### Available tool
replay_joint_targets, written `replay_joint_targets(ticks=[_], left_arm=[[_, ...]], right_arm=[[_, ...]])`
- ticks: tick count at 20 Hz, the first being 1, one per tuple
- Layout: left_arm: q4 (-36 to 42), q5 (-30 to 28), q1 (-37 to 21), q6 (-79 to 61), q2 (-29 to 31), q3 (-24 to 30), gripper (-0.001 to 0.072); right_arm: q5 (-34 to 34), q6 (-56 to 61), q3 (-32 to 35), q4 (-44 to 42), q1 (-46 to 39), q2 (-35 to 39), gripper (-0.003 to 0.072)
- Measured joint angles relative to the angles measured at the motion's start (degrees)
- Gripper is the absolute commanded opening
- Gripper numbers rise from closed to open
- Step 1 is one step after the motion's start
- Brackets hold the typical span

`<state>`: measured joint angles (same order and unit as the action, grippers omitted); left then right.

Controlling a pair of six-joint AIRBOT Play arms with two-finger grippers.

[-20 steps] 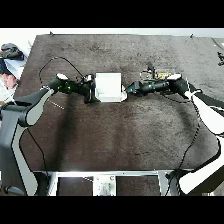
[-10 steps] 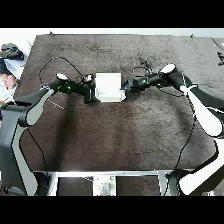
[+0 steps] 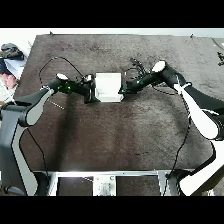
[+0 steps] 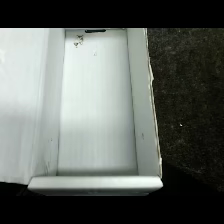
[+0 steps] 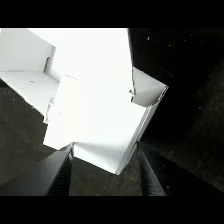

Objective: Fold the box and place the chain.

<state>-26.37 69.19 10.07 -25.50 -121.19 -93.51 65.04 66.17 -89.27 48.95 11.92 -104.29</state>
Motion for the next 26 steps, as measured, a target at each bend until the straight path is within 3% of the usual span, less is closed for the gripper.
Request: replay_joint_targets(ticks=[15,26], left_arm=[[0.0,0.1,0.0,0.0,0.0,0.0,0.0344],[0.0,0.3,0.0,0.0,0.0,0.0,0.0344]], right_arm=[[-5.3,5.5,-0.7,7.6,3.8,0.0,0.0440],[-3.8,10.7,-5.2,15.8,7.4,-2.4,0.0440]])
